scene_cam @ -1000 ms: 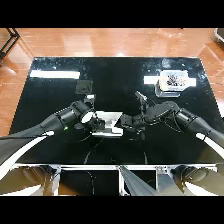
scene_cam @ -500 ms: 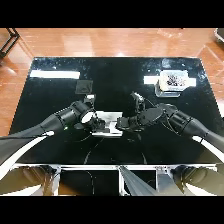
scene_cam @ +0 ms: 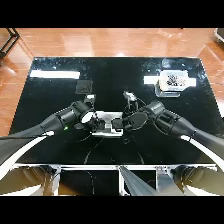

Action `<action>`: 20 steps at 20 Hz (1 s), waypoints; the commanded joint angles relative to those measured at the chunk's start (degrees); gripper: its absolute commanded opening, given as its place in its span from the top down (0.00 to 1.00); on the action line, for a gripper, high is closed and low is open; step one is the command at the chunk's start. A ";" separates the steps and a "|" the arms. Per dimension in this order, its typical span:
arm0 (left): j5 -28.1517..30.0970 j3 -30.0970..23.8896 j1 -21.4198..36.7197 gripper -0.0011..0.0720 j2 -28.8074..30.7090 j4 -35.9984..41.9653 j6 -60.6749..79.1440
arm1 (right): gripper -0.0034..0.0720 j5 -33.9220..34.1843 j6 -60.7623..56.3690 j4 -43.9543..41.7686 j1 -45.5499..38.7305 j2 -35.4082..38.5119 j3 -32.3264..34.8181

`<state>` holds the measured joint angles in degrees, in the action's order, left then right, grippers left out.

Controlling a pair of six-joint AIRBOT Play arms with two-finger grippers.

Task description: Fold the box and place the chain.

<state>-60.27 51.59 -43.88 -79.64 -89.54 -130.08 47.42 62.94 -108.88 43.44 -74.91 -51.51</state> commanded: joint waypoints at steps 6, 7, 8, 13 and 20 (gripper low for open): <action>-0.02 -0.02 -0.04 0.95 -0.02 0.00 1.07 | 0.56 4.46 -8.79 10.19 2.38 -2.45 -3.50; -0.02 -0.02 -0.04 0.95 0.00 0.00 1.07 | 0.57 4.52 -8.83 10.12 2.38 -2.62 -3.54; 0.00 -0.02 -0.04 0.95 0.00 0.02 1.07 | 0.56 4.74 -9.22 10.01 2.38 -2.82 -3.54; 0.02 -0.02 -0.04 0.95 -0.02 0.00 1.07 | 0.64 4.92 -10.27 9.97 2.38 -4.31 -3.56; 0.24 -0.02 -0.04 0.95 0.00 0.02 1.05 | 0.64 5.60 -10.97 9.92 3.39 -8.00 -6.45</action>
